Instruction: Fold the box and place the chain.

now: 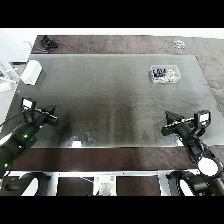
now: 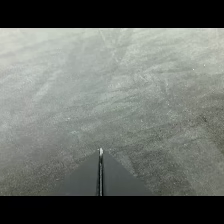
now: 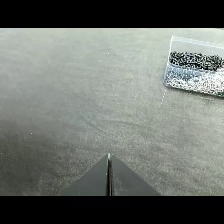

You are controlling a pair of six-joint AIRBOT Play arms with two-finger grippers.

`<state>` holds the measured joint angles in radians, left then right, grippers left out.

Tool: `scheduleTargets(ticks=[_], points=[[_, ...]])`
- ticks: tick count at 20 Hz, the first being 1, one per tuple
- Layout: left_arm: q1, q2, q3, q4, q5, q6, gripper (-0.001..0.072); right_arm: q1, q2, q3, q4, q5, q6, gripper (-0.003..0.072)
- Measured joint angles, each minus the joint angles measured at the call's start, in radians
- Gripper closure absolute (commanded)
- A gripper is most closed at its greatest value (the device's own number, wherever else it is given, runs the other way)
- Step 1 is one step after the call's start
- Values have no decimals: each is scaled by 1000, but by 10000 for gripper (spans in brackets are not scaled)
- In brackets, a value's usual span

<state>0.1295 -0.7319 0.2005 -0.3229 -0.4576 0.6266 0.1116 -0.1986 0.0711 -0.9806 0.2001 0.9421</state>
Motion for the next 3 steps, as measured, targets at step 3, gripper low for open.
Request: scheduleTargets(ticks=[3], points=[[0,0,0,0,0,0,692,0,0,0,0,0,0,679]])
